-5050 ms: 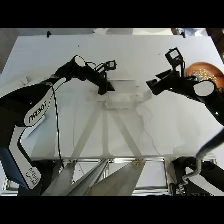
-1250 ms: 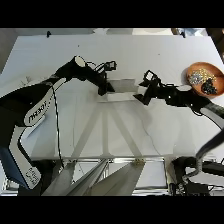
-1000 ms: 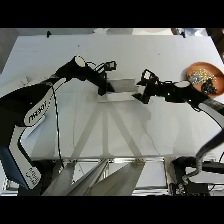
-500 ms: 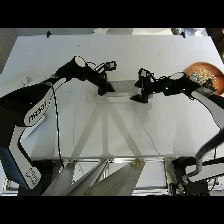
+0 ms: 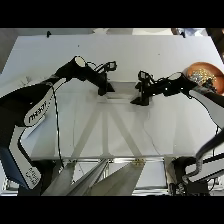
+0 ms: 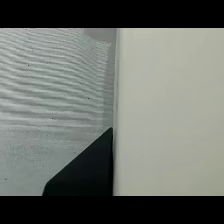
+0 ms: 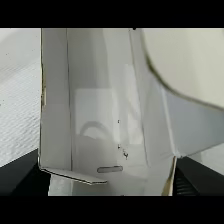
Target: Fold the box and place the chain.
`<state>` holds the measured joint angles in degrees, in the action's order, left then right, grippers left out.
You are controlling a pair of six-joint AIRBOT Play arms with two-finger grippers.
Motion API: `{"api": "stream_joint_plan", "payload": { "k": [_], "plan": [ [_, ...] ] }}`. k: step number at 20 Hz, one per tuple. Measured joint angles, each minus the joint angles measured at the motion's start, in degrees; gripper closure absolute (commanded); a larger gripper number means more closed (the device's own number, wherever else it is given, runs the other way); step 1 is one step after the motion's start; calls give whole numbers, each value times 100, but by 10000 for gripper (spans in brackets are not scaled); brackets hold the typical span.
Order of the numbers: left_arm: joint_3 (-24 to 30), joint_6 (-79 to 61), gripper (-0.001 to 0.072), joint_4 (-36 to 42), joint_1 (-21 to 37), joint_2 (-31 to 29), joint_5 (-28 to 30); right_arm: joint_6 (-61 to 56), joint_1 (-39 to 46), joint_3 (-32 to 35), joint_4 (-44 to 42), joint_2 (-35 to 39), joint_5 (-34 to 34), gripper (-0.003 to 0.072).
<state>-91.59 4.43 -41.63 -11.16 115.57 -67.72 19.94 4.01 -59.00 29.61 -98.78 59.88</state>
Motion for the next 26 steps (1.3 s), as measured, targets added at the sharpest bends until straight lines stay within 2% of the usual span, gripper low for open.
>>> {"api": "stream_joint_plan", "payload": {
  "k": [12, 26],
  "plan": [
    [0, 4, 700, 2, 0, 0, 13, 13, -87, -107, -111, -133, 68, -3],
    [0, 7, 700, 0, -2, 0, 11, -142, -214, -227, 188, -260, 223, -3]
  ]
}}
